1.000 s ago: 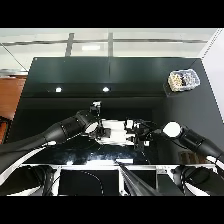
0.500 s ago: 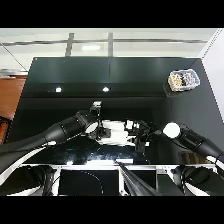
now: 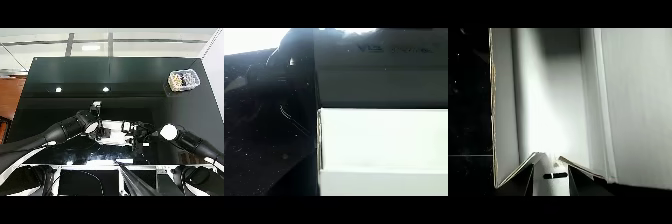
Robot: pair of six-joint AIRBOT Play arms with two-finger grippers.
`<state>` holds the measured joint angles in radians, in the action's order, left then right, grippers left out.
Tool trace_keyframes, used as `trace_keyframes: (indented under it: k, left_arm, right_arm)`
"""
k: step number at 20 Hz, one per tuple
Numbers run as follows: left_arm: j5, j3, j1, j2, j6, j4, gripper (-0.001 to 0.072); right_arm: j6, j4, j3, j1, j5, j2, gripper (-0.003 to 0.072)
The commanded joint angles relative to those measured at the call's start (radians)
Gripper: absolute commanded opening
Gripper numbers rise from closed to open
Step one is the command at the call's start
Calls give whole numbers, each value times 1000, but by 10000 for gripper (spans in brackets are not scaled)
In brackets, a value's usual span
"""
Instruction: Fold the box and place the chain.
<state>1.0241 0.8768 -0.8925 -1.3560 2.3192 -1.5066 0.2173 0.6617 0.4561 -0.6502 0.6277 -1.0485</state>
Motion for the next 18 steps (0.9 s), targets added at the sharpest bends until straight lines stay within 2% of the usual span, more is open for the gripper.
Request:
trace_keyframes:
  k: [1,9,10,11,17,18]
  left_arm:
    - [-3,0,0,1,0,1,34]
    - [-3,0,0,1,0,1,34]
    - [-3,0,0,1,0,1,35]
    - [-3,0,0,1,0,1,34]
    - [-3,0,0,1,0,5,35]
    - [-3,0,0,1,0,5,35]
  right_arm:
    - [0,-11,0,-34,-43,-7,250]
    - [0,-61,0,-40,-50,-41,255]
    - [0,-61,0,-40,-50,-40,361]
    - [0,-62,0,-40,-50,-40,379]
    - [0,-61,0,-40,-56,-40,378]
    - [0,-60,0,-40,-57,-40,355]
